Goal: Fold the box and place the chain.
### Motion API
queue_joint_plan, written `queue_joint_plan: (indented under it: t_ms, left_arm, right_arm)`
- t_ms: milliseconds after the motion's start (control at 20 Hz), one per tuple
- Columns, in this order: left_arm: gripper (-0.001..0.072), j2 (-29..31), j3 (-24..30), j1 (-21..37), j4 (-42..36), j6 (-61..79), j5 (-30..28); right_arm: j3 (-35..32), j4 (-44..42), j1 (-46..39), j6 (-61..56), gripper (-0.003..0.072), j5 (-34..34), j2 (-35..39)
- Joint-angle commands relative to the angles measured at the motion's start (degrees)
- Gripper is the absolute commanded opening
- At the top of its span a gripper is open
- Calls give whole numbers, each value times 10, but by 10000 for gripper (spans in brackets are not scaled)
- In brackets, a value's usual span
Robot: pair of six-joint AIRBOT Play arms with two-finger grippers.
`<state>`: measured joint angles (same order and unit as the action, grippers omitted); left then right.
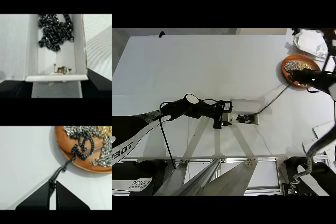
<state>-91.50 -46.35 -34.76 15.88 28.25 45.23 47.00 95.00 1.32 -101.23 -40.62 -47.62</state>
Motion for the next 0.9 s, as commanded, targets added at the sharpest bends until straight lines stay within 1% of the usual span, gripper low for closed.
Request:
queue_joint_plan:
  t_ms: [0,150,300,500,700,850]
  left_arm:
    - [66,0,0,0,0,0,0]
    - [66,0,0,0,0,0,0]
    - [66,0,0,0,0,0,0]
    - [66,0,0,0,0,0,0]
    - [66,0,0,0,0,0,0]
    - [66,0,0,0,0,0,0]
  right_arm:
    - [0,-43,30,99,19,-118,153]
    - [0,-142,59,163,19,-142,252]
    - [0,-243,82,193,19,-141,313]
    - [0,-373,89,193,19,-140,330]
    - [0,-452,89,209,19,-136,329]
    - [0,-521,89,249,19,-134,326]
